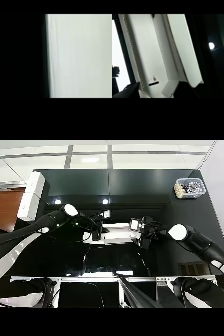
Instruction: Fold the box and place the chain.
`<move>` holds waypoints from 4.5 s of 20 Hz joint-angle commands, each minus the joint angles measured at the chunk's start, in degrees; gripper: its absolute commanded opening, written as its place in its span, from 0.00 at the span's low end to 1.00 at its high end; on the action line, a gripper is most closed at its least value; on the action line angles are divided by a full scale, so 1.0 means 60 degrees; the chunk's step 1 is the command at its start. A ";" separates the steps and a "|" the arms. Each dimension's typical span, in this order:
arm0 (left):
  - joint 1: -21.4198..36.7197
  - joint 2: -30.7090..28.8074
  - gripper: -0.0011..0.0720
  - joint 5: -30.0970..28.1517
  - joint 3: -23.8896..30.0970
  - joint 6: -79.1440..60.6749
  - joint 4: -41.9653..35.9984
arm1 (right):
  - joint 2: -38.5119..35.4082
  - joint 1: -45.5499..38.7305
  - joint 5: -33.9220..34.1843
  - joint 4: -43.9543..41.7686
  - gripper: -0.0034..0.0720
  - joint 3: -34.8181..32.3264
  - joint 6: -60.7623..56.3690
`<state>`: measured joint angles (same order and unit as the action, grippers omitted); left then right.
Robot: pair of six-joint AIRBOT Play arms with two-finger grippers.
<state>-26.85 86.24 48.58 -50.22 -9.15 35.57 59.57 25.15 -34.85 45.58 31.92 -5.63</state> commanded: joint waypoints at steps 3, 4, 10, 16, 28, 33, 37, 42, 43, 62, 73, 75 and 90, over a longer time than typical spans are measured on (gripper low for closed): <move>-0.0004 0.0007 0.05 0.0015 0.0007 -0.0007 0.0000 | 0.0685 -0.0197 -0.0484 -0.2452 0.98 0.0033 0.2412; -0.0004 0.0007 0.05 0.0015 0.0007 -0.0007 0.0000 | 0.0827 -0.0197 -0.0776 -0.2557 0.99 0.0033 0.2750; -0.0004 0.0007 0.05 0.0018 0.0007 0.0076 0.0000 | 0.1599 -0.0834 -0.1246 -0.2521 0.98 0.0033 0.3282; -0.0004 0.0007 0.05 0.0018 0.0007 0.0073 0.0000 | 0.2197 -0.1173 -0.1869 -0.2841 0.98 0.0033 0.3956; -0.0004 0.0007 0.05 0.0018 0.0007 0.0076 0.0000 | 0.2696 -0.0601 -0.1464 -0.1730 0.98 0.0499 0.2608; -0.0004 0.0007 0.05 0.0015 0.0007 0.0076 0.0000 | 0.2696 -0.0601 -0.1439 -0.1738 0.98 0.0503 0.2579; -0.0004 0.0007 0.05 0.0015 0.0007 0.0076 0.0000 | 0.2692 -0.0612 -0.1443 -0.1749 0.85 0.0503 0.2583; 0.0015 -0.0087 0.22 0.0018 0.0007 0.0142 0.0007 | 0.2696 -0.0608 -0.1439 -0.1734 0.63 0.0499 0.2583; 0.0058 -0.0211 0.46 0.0011 0.0007 0.0208 0.0007 | 0.2696 -0.0597 -0.1439 -0.1723 0.61 0.0499 0.2586; 0.0816 -0.2328 0.05 0.0583 0.0823 0.5978 -0.2470 | 0.2692 -0.0583 -0.1497 -0.1661 0.22 0.0499 0.2583; 0.0663 -0.0284 0.05 -0.0022 0.0823 0.5635 -0.1213 | 0.2692 -0.0583 -0.1497 -0.1661 0.22 0.0499 0.2583; 0.0674 -0.0193 0.05 -0.0280 0.0820 0.5635 -0.1220 | 0.2692 -0.0583 -0.1497 -0.1661 0.22 0.0499 0.2586; 0.1486 -0.3428 0.77 0.0645 0.2251 0.0809 0.1155 | 0.2692 -0.0583 -0.1497 -0.1661 0.22 0.0499 0.2583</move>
<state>-18.04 66.72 51.70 -39.70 7.60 37.69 75.70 21.63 -43.86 35.64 34.87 9.87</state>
